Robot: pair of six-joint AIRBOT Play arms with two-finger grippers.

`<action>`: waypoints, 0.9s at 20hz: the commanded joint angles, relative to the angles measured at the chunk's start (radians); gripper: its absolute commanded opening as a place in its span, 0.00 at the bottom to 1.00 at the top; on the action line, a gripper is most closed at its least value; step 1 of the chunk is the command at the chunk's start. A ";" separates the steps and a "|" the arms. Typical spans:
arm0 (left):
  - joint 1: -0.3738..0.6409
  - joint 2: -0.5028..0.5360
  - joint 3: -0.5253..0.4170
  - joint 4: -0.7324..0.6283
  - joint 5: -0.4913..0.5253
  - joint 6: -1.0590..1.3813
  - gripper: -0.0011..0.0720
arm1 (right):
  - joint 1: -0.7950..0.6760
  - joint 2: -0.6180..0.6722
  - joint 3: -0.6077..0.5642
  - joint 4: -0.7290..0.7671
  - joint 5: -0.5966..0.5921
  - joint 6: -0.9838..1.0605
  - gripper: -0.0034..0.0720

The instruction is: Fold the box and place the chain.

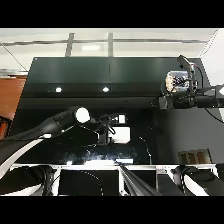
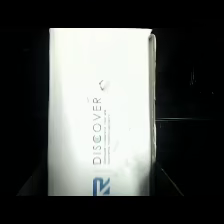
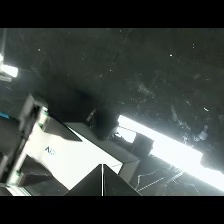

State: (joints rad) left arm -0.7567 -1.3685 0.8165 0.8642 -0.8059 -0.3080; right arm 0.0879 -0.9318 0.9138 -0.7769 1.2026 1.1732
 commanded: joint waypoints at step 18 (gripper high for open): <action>0.955 -0.156 0.395 0.339 -0.066 -0.552 0.39 | 0.000 0.000 0.000 0.002 -0.002 0.029 0.06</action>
State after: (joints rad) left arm -0.0303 -1.3884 1.0260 1.1812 -0.8021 -0.7334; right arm 0.0879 -0.9318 0.9138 -0.7776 1.2007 1.1946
